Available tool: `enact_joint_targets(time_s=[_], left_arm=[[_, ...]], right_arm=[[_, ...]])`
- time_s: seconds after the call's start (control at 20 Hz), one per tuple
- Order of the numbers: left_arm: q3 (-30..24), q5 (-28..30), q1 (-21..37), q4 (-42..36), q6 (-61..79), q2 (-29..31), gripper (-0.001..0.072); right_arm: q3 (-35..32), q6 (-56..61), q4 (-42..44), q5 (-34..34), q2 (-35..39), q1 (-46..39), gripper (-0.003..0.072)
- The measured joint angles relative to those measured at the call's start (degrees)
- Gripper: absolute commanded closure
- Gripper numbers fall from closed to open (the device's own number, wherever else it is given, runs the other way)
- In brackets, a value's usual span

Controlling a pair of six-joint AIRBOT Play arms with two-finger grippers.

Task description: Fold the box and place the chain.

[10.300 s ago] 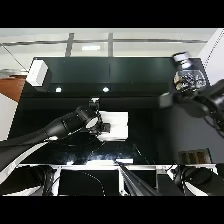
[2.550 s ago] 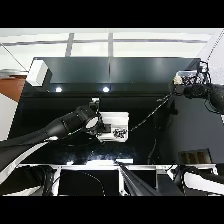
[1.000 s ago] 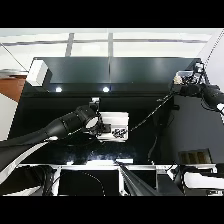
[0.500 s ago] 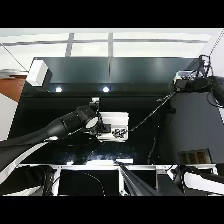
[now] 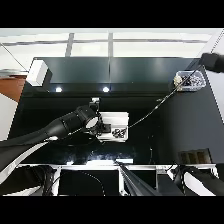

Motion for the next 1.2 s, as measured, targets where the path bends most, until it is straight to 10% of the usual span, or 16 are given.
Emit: enact_joint_targets(time_s=[0.65,1.2], left_arm=[[0.0,-0.9,0.0,0.0,0.0,0.0,0.0679],[0.0,-1.3,0.0,0.0,0.0,0.0,0.0679]], right_arm=[[11.0,-11.2,25.3,-21.0,15.2,1.4,0.0657],[5.3,-11.1,32.5,-25.9,16.3,26.1,0.066]])
